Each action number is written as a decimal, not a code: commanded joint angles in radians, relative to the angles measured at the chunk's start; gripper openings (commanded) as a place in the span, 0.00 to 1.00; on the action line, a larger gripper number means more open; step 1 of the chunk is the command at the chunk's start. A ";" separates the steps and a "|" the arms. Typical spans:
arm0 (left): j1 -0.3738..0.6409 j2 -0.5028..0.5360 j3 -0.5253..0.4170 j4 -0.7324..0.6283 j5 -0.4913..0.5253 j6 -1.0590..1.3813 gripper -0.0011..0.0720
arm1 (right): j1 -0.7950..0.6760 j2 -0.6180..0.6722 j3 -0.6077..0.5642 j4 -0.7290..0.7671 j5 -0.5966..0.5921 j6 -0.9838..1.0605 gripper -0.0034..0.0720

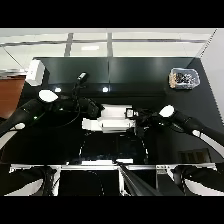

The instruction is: Fold the box and place the chain.

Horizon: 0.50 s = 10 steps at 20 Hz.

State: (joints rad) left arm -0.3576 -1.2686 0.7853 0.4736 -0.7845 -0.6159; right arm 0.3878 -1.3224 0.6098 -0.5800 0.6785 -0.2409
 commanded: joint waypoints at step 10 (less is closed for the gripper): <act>-0.048 -0.156 -0.007 -0.008 0.034 0.002 0.05 | 0.001 0.000 0.000 0.002 -0.002 0.001 0.21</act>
State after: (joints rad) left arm -0.4019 -1.4063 0.7788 0.4671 -0.7341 -0.6106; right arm 0.3878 -1.3224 0.6098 -0.5797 0.6785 -0.2405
